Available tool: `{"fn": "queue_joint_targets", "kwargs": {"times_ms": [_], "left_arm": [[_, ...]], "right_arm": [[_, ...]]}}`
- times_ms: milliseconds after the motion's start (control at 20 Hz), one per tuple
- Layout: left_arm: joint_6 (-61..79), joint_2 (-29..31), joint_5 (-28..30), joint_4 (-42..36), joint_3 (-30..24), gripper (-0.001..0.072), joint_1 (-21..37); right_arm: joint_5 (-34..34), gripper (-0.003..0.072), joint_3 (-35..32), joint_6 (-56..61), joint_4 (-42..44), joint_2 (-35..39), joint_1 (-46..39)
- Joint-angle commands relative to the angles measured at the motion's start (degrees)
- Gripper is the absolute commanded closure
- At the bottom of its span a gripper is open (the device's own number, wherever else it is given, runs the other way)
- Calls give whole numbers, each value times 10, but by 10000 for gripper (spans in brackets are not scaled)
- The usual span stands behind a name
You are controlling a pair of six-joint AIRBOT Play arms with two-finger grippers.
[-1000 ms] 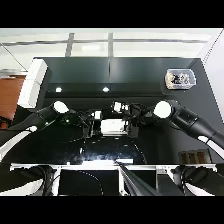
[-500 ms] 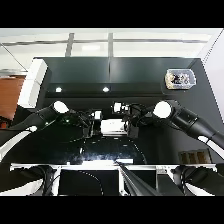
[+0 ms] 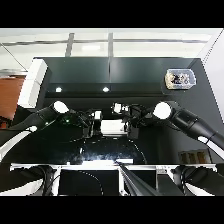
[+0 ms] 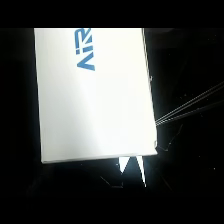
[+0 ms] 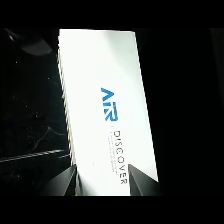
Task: Fold the box and place the chain.
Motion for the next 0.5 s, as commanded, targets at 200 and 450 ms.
{"fn": "queue_joint_targets", "kwargs": {"times_ms": [200,450], "left_arm": [[0,0,0,0,0,203,0],[0,0,1,0,0,203,0]], "right_arm": [[4,310,1,108,-8,59,-7],[16,513,0,314,-7,110,-50]]}}
